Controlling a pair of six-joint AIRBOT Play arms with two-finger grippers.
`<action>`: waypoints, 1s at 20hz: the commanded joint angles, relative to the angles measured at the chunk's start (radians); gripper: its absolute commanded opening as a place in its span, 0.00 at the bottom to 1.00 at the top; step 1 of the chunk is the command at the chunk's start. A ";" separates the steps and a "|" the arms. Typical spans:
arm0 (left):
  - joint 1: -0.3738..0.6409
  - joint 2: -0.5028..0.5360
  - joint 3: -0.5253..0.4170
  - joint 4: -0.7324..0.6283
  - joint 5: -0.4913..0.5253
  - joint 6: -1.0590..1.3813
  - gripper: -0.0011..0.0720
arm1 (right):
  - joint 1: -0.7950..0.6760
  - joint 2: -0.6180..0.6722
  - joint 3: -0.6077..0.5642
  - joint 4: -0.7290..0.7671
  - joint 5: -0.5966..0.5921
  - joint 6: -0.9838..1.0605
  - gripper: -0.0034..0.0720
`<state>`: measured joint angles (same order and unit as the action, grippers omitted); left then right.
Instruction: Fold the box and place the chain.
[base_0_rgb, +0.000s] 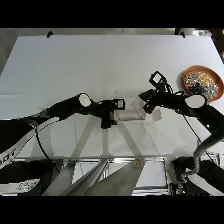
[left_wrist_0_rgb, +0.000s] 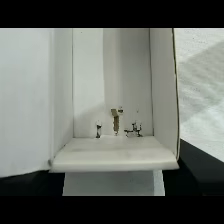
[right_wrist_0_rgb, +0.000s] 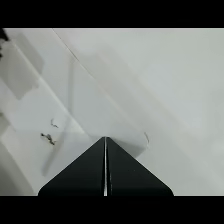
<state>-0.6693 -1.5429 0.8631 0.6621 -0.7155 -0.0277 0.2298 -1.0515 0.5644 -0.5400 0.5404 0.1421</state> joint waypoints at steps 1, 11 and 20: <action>0.001 0.000 0.000 0.000 0.000 0.000 0.55 | 0.007 -0.090 0.001 0.013 -0.067 0.046 0.05; 0.001 0.000 0.000 0.000 0.000 0.001 0.55 | 0.007 -0.122 0.001 -0.119 0.116 0.145 0.05; 0.001 0.000 0.000 0.000 0.000 0.001 0.55 | 0.007 0.170 0.015 -0.115 0.177 0.149 0.05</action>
<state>-0.6693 -1.5429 0.8627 0.6628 -0.7116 -0.0269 0.2363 -0.9909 0.5766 -0.6518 0.6834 0.2855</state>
